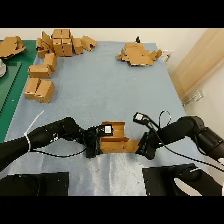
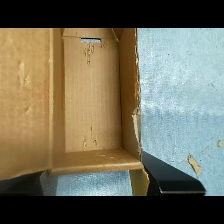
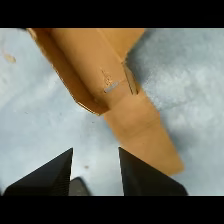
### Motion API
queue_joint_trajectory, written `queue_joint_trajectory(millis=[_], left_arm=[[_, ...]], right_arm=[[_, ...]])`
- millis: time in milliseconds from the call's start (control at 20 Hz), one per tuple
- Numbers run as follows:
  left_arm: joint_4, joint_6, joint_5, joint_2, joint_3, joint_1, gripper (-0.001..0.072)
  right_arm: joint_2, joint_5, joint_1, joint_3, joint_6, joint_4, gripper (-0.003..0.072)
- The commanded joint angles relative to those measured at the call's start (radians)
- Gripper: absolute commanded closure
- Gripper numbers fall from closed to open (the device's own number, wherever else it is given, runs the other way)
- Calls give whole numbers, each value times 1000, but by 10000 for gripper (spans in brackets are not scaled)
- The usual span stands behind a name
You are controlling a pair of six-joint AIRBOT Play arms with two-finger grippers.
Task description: Fold the box.
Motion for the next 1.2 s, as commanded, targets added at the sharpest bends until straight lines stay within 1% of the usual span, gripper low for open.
queue_joint_trajectory(millis=[0, 50, 100, 200, 250, 450, 550, 750, 850, 950, 1150], left_arm=[[0, 0, 0, 0, 1, 0, 323], [0, 0, 0, 0, 1, 0, 323], [0, 0, 0, 0, 1, 0, 323], [0, 0, 0, 0, 1, 0, 323], [0, 0, 0, 0, 1, 0, 324], [0, 0, 0, 0, 1, 0, 323], [0, 0, 0, 0, 1, 0, 323], [0, 0, 0, 0, 1, 0, 323], [0, 0, 0, 0, 1, 0, 323], [0, 0, 0, 0, 1, 0, 323], [0, 0, 0, 0, 1, 0, 323]], right_arm=[[-9, 265, 139, -20, -105, -137, 237], [-18, 326, 161, -20, -105, -143, 237], [-31, 358, 176, -20, -105, -142, 237], [-68, 384, 193, -20, -105, -140, 236], [-90, 384, 201, -20, -105, -137, 144], [-158, 367, 204, -20, -105, -126, 143], [-158, 351, 204, -20, -103, -156, 144], [-146, 310, 201, -20, -100, -280, 144], [-124, 274, 202, -18, -101, -268, 143], [-95, 245, 202, -18, -101, -221, 144], [-55, 240, 202, -18, -129, -172, 143]])
